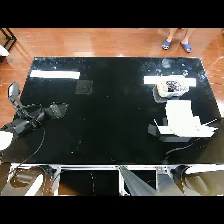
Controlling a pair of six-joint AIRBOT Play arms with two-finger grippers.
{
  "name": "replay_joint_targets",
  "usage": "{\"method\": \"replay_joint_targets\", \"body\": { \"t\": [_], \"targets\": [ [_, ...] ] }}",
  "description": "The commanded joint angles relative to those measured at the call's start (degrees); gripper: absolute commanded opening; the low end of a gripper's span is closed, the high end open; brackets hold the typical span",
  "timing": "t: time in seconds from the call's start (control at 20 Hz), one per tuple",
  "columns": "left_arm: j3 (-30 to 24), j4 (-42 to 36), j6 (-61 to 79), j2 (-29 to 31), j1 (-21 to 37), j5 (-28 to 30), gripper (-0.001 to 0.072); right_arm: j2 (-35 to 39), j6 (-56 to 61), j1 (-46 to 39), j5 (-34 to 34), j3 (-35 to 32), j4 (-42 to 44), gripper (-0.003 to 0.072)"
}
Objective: Fold the box and place the chain.
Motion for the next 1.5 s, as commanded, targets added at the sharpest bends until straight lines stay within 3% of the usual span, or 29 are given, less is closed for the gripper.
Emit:
{"method": "replay_joint_targets", "body": {
  "t": [0.0, 0.45, 0.85, 1.1, 1.45],
  "targets": [
    [0.04, 0.22, 0.02, 0.0, 0.0, 0.22, 0.0628, 1.55, -1.22, 0.0, 0.48, -1.09, 2.49, 0.0019],
    [0.04, 0.37, 0.24, 0.0, 0.0, -0.13, 0.0628, 18.16, 0.31, 3.96, -3.93, -14.97, 8.22, 0.0019],
    [0.04, 0.37, 0.44, -0.02, -1.77, -2.1, 0.0628, 36.63, 4.28, 21.59, -10.67, -29.7, 17.14, 0.0019],
    [0.04, 0.35, 0.42, -0.74, -6.93, -2.71, 0.0628, 48.09, 14.62, 37.94, -24.68, -34.73, 18.4, 0.0019],
    [0.07, -6.08, 0.26, -8.24, -7.72, -2.84, 0.0628, 62.16, 15.15, 62.34, -50.12, -44.41, 24.46, 0.0019]
  ]
}}
